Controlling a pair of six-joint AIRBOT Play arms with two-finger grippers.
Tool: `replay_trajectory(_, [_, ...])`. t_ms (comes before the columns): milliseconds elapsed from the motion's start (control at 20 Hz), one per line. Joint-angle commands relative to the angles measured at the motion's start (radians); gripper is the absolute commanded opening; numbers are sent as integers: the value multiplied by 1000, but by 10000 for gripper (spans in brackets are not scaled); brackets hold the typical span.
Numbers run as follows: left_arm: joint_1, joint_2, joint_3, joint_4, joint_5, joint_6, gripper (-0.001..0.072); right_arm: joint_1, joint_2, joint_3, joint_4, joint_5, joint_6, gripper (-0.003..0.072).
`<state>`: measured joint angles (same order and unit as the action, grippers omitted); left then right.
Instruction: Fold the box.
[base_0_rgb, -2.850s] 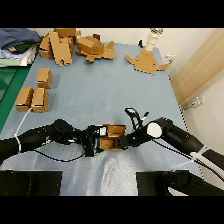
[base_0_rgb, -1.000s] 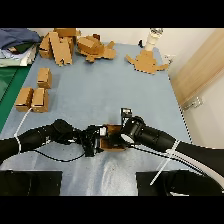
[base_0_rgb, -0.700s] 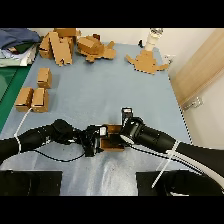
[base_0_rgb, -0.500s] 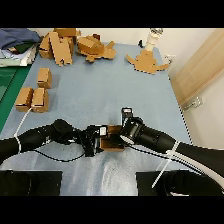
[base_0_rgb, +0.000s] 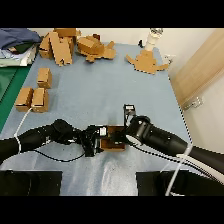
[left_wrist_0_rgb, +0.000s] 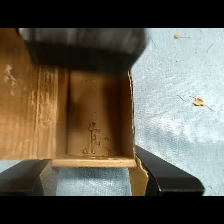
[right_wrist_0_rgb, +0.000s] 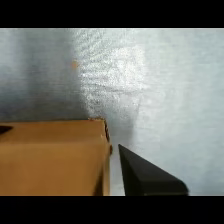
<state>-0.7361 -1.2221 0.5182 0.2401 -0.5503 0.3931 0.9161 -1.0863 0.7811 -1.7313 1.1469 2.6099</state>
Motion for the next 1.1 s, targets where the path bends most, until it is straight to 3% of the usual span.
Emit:
replay_trajectory(0, [1, 0, 0, 0, 0, -1, 470, 0, 97, 1, -12, 151, 0, 470])
replay_trajectory(50, [1, 0, 0, 0, 0, -1, 470, 0, 125, 0, -28, 190, -2, 283])
replay_trajectory(100, [1, 0, 0, 0, 0, -1, 470, 0, 158, -3, -56, 207, -2, 9])
replay_trajectory(250, [1, 0, 0, 0, 0, -1, 470, -51, 230, -32, -103, 141, -56, 5])
replay_trajectory(350, [1, 0, 0, 0, 0, -1, 470, -166, 246, -80, -40, 24, -164, 4])
replay_trajectory(500, [1, 0, 0, 0, 0, -1, 471, -418, 244, -188, 282, -256, -507, 4])
replay_trajectory(600, [1, 0, 0, 0, 0, -1, 470, -590, 225, -249, 628, -416, -833, 4])
replay_trajectory(650, [1, 0, 0, 0, 0, -1, 470, -674, 190, -259, 833, -421, -1052, 4])
replay_trajectory(750, [1, 0, 0, 0, 0, -1, 470, -805, 87, -258, 1232, -323, -1484, 3])
replay_trajectory(850, [1, 0, 0, 0, 0, -1, 470, -885, -41, -248, 1558, -138, -1821, 3])
replay_trajectory(950, [1, 0, 0, 0, 0, -1, 470, -916, -171, -224, 1688, 56, -1958, 3])
replay_trajectory(1050, [1, 0, 0, 0, 0, -1, 470, -916, -278, -199, 1660, 239, -1970, 4])
